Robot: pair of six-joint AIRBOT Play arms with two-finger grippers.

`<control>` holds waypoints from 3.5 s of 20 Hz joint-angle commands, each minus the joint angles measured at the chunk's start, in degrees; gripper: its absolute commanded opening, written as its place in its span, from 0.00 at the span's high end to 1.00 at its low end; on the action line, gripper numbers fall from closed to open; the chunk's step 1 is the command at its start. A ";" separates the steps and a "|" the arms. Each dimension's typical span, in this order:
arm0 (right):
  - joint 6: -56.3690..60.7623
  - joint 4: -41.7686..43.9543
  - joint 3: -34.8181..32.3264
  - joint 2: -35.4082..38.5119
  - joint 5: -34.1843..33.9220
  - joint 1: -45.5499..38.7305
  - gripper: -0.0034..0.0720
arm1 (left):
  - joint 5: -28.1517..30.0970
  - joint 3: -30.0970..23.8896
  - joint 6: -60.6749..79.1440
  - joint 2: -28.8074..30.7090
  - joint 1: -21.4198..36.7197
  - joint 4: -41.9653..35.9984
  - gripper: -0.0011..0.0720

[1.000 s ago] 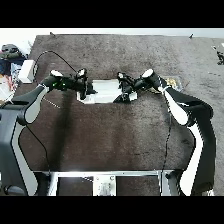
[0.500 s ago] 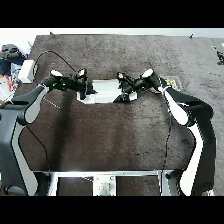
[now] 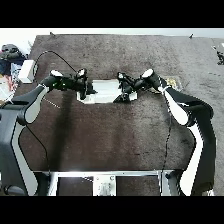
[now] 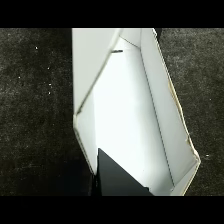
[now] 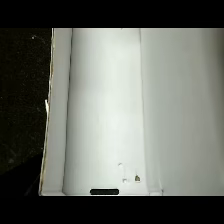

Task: Fold the box and place the chain.

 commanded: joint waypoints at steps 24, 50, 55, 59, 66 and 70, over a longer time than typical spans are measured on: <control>0.02 0.00 0.00 0.02 -0.04 -0.02 0.36 | -25.49 9.22 -16.50 0.26 3.04 -2.54 0.97; 0.02 0.02 0.00 0.02 -0.04 -0.02 0.36 | 3.54 8.33 -24.00 -1.60 -0.92 1.70 0.97; 0.02 0.02 0.00 0.02 -0.04 -0.02 0.36 | 4.87 8.33 -24.00 -1.77 -2.56 2.93 0.97; 0.00 0.02 0.00 0.02 -0.02 -0.02 0.36 | 4.79 8.41 -23.71 -1.07 -2.12 2.27 0.97; 0.00 0.00 0.00 0.02 -0.04 -0.02 0.36 | 0.61 9.01 -22.91 7.65 0.59 3.28 0.97; 0.02 0.02 0.00 0.02 -0.04 -0.02 0.36 | -6.54 9.22 -22.93 11.72 2.10 7.89 0.97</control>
